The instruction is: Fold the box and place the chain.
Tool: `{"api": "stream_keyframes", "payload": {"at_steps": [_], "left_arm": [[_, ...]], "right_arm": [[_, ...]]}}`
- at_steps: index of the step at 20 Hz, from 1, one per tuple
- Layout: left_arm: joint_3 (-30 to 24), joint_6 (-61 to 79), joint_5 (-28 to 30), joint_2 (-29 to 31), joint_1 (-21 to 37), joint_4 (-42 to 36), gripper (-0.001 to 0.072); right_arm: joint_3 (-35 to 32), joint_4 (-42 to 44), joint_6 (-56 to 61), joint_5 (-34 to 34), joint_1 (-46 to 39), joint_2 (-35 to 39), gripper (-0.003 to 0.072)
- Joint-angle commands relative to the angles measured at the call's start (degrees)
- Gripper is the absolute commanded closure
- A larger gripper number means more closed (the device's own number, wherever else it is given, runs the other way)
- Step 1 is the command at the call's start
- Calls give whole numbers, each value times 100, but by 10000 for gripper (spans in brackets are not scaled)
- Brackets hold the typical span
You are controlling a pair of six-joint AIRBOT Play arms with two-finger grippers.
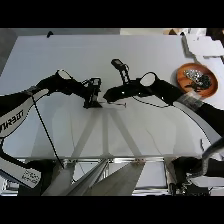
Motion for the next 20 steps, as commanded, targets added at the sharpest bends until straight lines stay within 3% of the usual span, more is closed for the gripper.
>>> {"api": "stream_keyframes", "payload": {"at_steps": [1,8,16,20], "left_arm": [[2,-4,2,0,0,0,434],[2,-4,2,0,0,0,434],[2,-4,2,0,0,0,434],[2,-4,2,0,2,0,434]], "right_arm": [[289,31,476,-275,61,-11,679],[293,35,1130,-96,201,-881,679],[291,-50,1110,-160,304,-857,679],[291,-330,1108,-323,254,-511,679]]}}
